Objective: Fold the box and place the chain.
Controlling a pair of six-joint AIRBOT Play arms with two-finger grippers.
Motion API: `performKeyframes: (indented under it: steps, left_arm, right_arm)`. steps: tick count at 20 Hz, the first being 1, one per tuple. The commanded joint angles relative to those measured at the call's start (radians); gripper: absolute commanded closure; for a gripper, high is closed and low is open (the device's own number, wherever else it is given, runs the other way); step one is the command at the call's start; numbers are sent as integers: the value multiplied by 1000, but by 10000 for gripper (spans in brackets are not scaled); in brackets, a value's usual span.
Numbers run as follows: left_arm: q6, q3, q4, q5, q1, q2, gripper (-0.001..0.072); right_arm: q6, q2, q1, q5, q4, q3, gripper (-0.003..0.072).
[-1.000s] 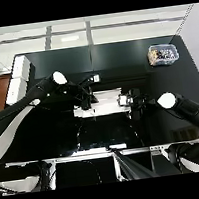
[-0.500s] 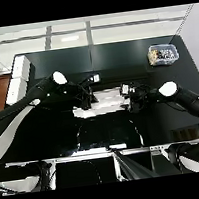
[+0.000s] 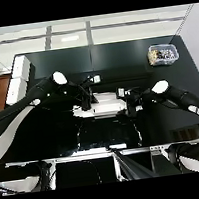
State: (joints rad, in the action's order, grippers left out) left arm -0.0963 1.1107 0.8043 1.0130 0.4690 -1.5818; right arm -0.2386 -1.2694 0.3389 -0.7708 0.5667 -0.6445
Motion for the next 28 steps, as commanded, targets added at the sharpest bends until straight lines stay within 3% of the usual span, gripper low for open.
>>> performKeyframes:
  steps: [1,15,16,17,22,23,25,26,27,28]
  left_arm:
    - [-4,0,-1,-7,0,0,680]
    - [-4,0,-1,-8,0,0,680]
    - [-4,0,-1,-8,0,0,680]
    - [-4,0,-1,-8,0,0,680]
    - [-7,0,-1,-7,0,0,677]
    - [-19,2,0,-1,0,1,617]
    - [-26,10,2,19,-7,18,133]
    - [-61,15,17,19,-13,34,39]
    - [-103,23,66,19,-21,57,19]
    - [-158,26,127,18,-27,86,19]
  right_arm:
    - [-6,-36,13,18,38,-1,-25]
    - [-9,-80,-5,14,37,-1,-23]
    - [-9,-80,-5,15,36,-1,95]
    - [-9,-80,-5,15,36,-1,152]
    - [-9,-80,-5,31,36,-1,153]
    - [-9,-80,-5,35,36,-1,153]
    - [-9,-80,-5,35,36,-1,153]
    - [-9,-80,-5,34,36,-1,154]
    - [-9,-80,-5,34,36,-1,155]
    - [-9,-80,-5,34,36,-1,263]
